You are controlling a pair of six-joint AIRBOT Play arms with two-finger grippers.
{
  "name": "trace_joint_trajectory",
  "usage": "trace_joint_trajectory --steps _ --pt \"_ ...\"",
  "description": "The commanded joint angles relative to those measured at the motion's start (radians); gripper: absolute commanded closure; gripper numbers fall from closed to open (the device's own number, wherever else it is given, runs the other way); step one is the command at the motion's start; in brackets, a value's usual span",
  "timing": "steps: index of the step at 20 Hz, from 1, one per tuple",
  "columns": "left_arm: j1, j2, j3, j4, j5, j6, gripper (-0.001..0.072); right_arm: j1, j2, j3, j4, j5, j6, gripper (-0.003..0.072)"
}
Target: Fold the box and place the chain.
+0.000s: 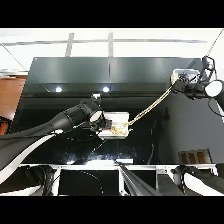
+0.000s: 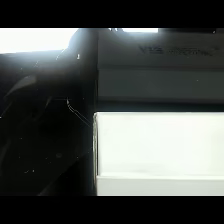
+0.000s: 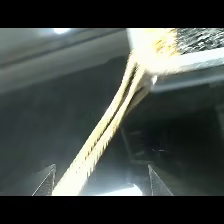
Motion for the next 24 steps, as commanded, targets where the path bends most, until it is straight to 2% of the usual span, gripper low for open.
trace_joint_trajectory --steps 1,5,7,8,9,10,11,12,13,15,18,24 --pt "0.001 0.000 0.001 0.000 0.001 0.000 0.0676 -0.014 -0.203 0.073 -0.024 -0.110 0.208 -0.0013" --pt "0.001 0.000 0.001 0.000 0.001 0.000 0.0676 -0.014 -0.336 0.166 -0.020 -0.119 0.289 -0.0004" --pt "0.001 0.000 0.001 0.000 0.001 0.000 0.0676 -0.014 -0.372 0.196 0.011 -0.121 0.292 0.0052" --pt "0.001 0.000 0.001 0.000 0.001 0.000 0.0676 -0.014 -0.386 0.206 0.027 -0.121 0.292 0.0052" --pt "0.001 0.000 0.001 0.000 0.001 0.000 0.0676 -0.014 -0.393 0.208 0.044 -0.124 0.292 0.0122" --pt "0.001 0.000 0.001 0.000 0.001 0.000 0.0676 -0.014 -0.394 0.208 0.045 -0.123 0.292 0.0266" --pt "0.001 0.000 0.001 0.000 0.001 0.000 0.0676 -0.014 -0.394 0.209 0.045 -0.125 0.291 0.0293" --pt "0.001 0.000 0.001 0.000 0.001 0.000 0.0676 -0.014 -0.394 0.210 0.045 -0.122 0.287 0.0491" --pt "0.001 0.000 0.001 0.000 0.001 0.000 0.0676 -0.014 -0.394 0.211 0.046 -0.112 0.283 0.0626" --pt "0.001 0.000 0.001 0.000 0.001 0.000 0.0676 -0.014 -0.385 0.211 0.045 -0.062 0.270 0.0644" --pt "0.001 0.000 0.001 0.001 0.002 0.000 0.0676 -0.014 -0.305 0.211 0.045 -0.032 0.117 0.0644" --pt "0.001 0.000 0.001 0.000 0.002 0.000 0.0676 -0.026 0.042 0.211 0.046 -0.015 -0.096 0.0644"
